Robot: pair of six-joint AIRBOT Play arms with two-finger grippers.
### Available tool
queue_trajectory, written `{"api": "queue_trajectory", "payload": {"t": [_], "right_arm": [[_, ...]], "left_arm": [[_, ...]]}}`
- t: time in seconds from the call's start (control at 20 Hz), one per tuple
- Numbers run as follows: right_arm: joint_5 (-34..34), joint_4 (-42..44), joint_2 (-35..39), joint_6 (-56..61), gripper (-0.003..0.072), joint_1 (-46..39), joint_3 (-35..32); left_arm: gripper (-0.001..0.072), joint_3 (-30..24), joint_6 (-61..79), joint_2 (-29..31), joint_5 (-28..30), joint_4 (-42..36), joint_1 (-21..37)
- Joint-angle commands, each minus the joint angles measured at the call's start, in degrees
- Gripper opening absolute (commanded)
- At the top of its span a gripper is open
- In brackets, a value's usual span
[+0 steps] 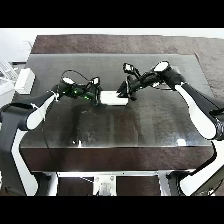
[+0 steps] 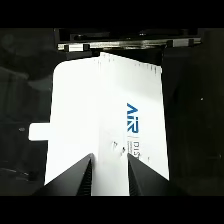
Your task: Fold the box and place the chain.
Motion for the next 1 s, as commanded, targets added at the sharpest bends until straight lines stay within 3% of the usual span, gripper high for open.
{"api": "queue_trajectory", "payload": {"t": [0.0,0.4,0.7,0.8,0.95], "right_arm": [[-0.3,-1.7,0.0,-0.1,0.0284,0.3,0.0],[0.1,-1.7,0.0,0.6,0.0303,2.7,0.1],[-4.6,-2.3,-0.1,2.1,0.031,3.0,0.0],[-4.6,-2.8,-0.1,2.1,0.0388,3.5,0.0],[-4.6,-5.3,-0.1,2.1,0.0387,4.8,0.0]], "left_arm": [[0.0472,0.0,0.0,0.0,0.0,0.0,0.0],[0.0471,0.0,0.0,0.0,0.0,0.0,0.0],[0.0472,0.0,0.0,0.0,0.0,0.0,0.0],[0.0471,0.0,0.0,0.0,0.0,0.0,0.0],[0.0472,0.0,0.0,0.0,0.0,0.0,0.0]]}}
